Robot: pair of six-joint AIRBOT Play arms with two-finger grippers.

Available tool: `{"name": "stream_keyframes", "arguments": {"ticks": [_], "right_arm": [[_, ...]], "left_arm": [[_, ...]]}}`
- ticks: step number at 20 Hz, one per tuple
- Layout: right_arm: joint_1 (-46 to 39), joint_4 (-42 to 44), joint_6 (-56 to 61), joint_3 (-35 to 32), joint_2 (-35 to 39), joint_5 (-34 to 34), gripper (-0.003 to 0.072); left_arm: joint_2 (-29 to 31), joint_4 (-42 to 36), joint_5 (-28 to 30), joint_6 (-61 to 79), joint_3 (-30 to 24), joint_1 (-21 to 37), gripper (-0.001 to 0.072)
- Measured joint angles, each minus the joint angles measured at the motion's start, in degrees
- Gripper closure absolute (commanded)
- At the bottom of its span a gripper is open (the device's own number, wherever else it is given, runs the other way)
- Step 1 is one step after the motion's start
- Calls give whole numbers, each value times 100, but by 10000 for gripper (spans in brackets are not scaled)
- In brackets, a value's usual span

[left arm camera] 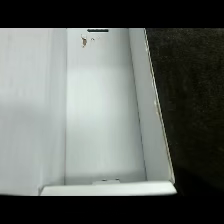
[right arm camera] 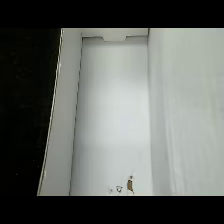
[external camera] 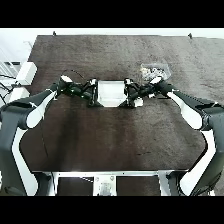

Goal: Fold the box and place the chain.

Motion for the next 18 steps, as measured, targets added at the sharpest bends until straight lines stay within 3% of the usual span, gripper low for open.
{"name": "stream_keyframes", "arguments": {"ticks": [7, 15, 16, 17, 18], "right_arm": [[-223, -44, 149, 0, 74, 20, -34], [-905, -544, 796, 0, 654, 286, -34], [-1003, -546, 890, 0, 754, 369, 18], [-1080, -525, 946, 0, 837, 476, 266], [-1121, -422, 1016, 0, 896, 616, 631]], "left_arm": [[0, -7, 17, -4, 2, 0, 86], [0, 2, -22, -7, 2, 0, 86], [0, 2, -22, -7, 2, 0, 86], [0, 2, -22, -7, 2, 0, 85], [0, 4, -20, -7, 2, 0, 86]]}}
